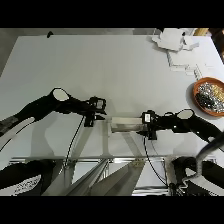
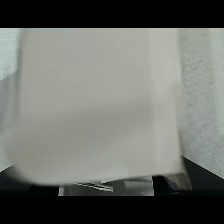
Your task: Fold the box and place the chain.
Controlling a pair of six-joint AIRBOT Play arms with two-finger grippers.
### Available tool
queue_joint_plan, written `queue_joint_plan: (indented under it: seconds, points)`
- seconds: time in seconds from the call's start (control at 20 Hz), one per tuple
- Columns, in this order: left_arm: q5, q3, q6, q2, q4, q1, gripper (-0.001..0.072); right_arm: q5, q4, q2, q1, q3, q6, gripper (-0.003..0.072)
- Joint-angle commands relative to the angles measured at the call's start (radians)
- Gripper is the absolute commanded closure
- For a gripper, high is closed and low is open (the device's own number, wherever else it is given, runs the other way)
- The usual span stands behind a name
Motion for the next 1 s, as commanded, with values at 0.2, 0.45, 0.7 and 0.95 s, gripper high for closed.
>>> queue_joint_plan:
  seconds: [0.2,0.45,0.7,0.95]
  points:
    - [-0.114,0.001,-0.275,0.198,0.234,-0.008,0.0706,0.006,-0.002,0.000,0.000,0.000,-0.002,0.0244]
    - [-0.014,0.001,-0.465,0.200,0.227,-0.251,0.0706,0.005,-0.002,0.000,0.000,0.000,-0.002,0.0244]
    - [0.306,0.002,-0.615,0.166,0.227,-0.461,0.0703,0.005,-0.002,0.000,0.000,0.000,-0.002,0.0244]
    - [0.537,0.002,-0.610,0.151,0.143,-0.457,0.0706,0.006,-0.002,0.000,0.000,0.000,-0.002,0.0244]
